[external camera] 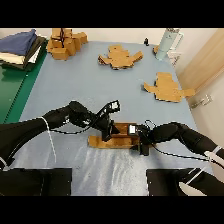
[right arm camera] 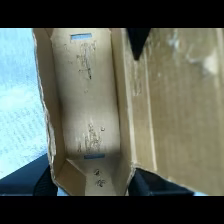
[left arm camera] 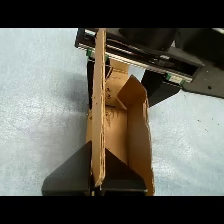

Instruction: Fold the box.

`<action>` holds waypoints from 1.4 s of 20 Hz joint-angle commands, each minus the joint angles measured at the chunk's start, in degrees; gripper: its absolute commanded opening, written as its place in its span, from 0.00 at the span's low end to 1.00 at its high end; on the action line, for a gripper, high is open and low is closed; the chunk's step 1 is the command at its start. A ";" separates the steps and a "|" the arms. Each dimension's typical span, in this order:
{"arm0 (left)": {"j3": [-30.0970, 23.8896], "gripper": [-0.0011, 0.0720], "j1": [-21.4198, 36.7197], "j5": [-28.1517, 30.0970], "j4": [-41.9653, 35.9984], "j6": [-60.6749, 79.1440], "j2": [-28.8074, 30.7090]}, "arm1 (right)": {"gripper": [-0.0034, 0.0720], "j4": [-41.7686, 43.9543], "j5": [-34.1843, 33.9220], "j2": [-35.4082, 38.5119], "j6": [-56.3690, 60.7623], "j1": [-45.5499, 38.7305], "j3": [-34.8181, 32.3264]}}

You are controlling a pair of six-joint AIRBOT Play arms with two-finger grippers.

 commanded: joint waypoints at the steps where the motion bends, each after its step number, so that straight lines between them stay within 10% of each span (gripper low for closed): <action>1: 0.00 0.04 0.02 -1.31 -0.07 0.00 0.00 | 0.74 0.13 0.17 -0.02 0.02 0.04 0.04; 7: -0.02 0.04 0.02 -1.33 -0.07 -0.04 -0.09 | 0.92 0.22 0.17 -0.02 0.66 0.04 0.04; 12: -0.02 0.04 0.02 -1.22 -0.07 -0.04 -0.07 | 0.89 0.17 0.17 -0.02 0.63 0.04 0.02; 14: -0.02 0.04 0.02 -1.22 -0.07 -0.04 -0.07 | 0.67 0.02 0.17 -0.02 0.61 0.04 0.04; 24: 0.00 0.04 0.13 -1.22 0.02 -0.07 -0.07 | 0.66 -0.26 0.15 0.00 0.61 0.04 0.04; 26: 0.02 0.45 0.39 -0.37 0.72 -2.84 -0.04 | 0.66 -0.24 0.15 0.00 0.61 0.04 0.04; 28: 0.07 0.45 1.62 -1.05 4.22 -10.16 0.39 | 0.66 -0.24 0.15 0.00 0.61 0.04 0.04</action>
